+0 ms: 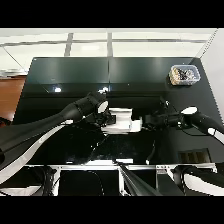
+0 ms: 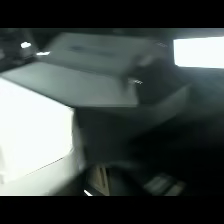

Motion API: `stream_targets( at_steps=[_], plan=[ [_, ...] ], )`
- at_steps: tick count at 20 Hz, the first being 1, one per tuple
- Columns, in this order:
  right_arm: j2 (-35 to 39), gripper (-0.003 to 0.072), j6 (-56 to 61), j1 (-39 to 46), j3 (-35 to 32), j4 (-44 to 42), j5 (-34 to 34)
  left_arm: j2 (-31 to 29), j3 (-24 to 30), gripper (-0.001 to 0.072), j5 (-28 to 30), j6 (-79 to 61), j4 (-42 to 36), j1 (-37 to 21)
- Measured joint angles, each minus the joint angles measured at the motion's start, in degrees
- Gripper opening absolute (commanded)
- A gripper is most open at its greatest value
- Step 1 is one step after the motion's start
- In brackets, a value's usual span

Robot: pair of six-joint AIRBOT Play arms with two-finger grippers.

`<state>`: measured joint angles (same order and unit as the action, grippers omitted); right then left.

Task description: Fold the box and place the chain.

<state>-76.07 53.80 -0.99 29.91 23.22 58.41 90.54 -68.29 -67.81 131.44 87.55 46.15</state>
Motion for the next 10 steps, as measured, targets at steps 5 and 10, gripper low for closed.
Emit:
stream_targets(
  at_steps=[5, 10],
  plan=[
    [-0.48, 0.0493, -1.97, -1.29, 6.47, 0.94, 7.56, 0.0, 0.0, 0.0026, 0.0, 0.0, 0.0, 0.0],
    [-0.57, 0.0353, -1.64, -4.26, 8.83, 1.46, 10.75, 0.0, 0.0, 0.0026, 0.0, -0.02, -0.02, 0.0]
  ],
)
